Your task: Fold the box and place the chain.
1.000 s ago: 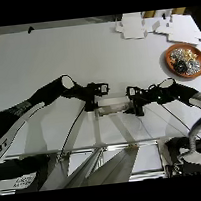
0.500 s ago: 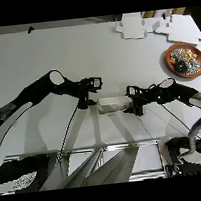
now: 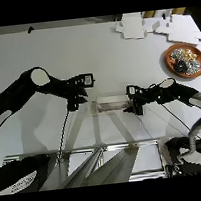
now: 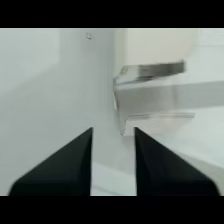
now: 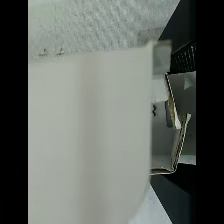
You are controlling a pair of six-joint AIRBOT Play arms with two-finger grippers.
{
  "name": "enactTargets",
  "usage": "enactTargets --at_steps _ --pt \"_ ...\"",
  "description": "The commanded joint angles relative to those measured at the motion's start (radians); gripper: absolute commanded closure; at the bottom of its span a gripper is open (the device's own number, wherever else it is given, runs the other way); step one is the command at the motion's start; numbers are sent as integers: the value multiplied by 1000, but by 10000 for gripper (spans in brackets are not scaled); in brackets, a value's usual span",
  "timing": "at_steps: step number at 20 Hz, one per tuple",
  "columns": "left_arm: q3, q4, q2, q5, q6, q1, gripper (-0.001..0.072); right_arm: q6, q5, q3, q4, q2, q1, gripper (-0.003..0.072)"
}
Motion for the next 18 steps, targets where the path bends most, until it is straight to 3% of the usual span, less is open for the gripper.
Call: enactTargets --at_steps 1,3,6,9,10,18 --pt "-5 17 69 -66 -37 -8 518 -3 5 0 -2 -1 0 274" --pt "-5 16 88 -89 -37 -31 520 -3 5 0 -2 -1 0 274" --pt "-5 16 80 -118 -37 -116 626 -3 5 0 -2 -1 0 274" --pt "-5 0 25 -115 -35 -227 631 -3 5 0 -2 -1 0 274" --pt "-5 -13 2 -89 -35 -246 701 -3 5 0 -2 -1 0 274" --pt "-5 -199 -78 410 -78 -190 703 -3 5 0 -2 -1 0 274"
